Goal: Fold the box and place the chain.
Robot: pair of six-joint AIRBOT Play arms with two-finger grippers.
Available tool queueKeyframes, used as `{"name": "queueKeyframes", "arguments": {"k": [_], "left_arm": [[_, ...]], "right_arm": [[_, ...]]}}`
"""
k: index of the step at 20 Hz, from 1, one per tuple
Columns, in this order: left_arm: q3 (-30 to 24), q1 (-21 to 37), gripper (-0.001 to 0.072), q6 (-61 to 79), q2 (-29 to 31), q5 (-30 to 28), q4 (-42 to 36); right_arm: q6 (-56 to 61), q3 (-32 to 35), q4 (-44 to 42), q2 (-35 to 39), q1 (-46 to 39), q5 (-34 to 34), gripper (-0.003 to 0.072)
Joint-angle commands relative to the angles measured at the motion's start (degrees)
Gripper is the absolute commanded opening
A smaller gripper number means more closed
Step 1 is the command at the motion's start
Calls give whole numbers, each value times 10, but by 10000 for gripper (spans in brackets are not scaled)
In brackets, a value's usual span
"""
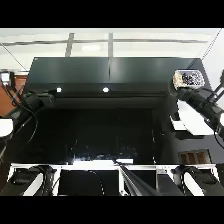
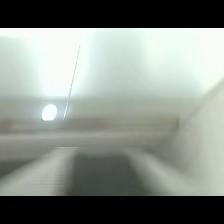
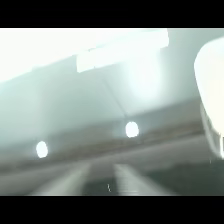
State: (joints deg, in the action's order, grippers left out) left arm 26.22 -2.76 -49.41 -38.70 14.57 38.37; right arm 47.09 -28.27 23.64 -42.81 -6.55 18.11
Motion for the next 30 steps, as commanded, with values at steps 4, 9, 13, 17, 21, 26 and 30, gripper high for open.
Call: {"name": "queueKeyframes", "arguments": {"k": [4,9,13,17,21,26,30], "left_arm": [[145,-61,720,77,-9,52,100],[152,0,711,-143,98,282,381],[112,89,700,-231,148,430,475],[55,130,700,-233,154,429,426],[35,130,700,-233,152,420,385],[35,130,700,-233,152,420,384],[34,130,700,-233,152,419,384]], "right_arm": [[-4,-148,206,-5,2,148,714],[382,-241,816,-7,-106,217,706],[481,-232,774,-58,-320,219,707],[469,-233,633,-140,-453,250,706],[313,-273,543,-245,-471,317,706],[203,-446,525,-426,-471,518,706],[183,-500,556,-499,-469,535,706]]}}
